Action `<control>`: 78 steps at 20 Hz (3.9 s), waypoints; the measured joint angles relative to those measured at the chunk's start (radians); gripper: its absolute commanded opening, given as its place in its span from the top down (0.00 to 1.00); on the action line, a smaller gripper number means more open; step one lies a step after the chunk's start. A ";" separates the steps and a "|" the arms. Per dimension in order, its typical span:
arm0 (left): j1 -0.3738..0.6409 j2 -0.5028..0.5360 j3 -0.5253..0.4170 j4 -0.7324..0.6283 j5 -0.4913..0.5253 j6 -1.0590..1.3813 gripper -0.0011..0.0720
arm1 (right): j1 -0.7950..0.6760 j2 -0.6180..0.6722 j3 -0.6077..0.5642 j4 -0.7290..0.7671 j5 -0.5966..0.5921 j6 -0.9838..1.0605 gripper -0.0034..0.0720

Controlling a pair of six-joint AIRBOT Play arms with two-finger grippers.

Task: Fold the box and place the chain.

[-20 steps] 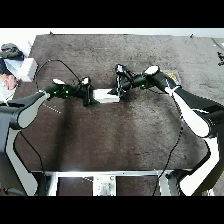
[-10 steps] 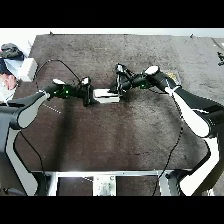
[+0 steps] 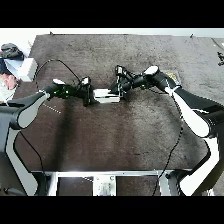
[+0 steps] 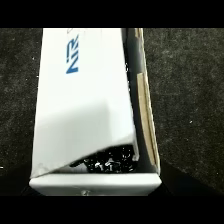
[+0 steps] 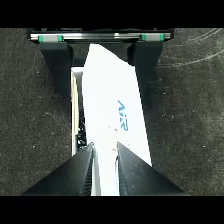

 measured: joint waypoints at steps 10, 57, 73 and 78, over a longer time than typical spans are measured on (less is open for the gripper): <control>-0.002 0.000 0.000 0.001 -0.002 0.001 0.41 | 0.001 -0.019 -0.001 -0.054 0.064 0.057 0.74; -0.001 0.000 0.000 0.000 0.000 0.000 0.41 | -0.280 1.484 -1.142 0.060 -0.657 0.628 0.94; 0.057 0.156 0.001 -0.156 0.016 -0.174 0.98 | -0.325 1.898 -1.444 0.049 -0.820 0.634 0.94; 0.216 0.454 -0.041 -0.179 0.201 -0.452 0.98 | -0.325 1.901 -1.445 0.048 -0.823 0.634 0.94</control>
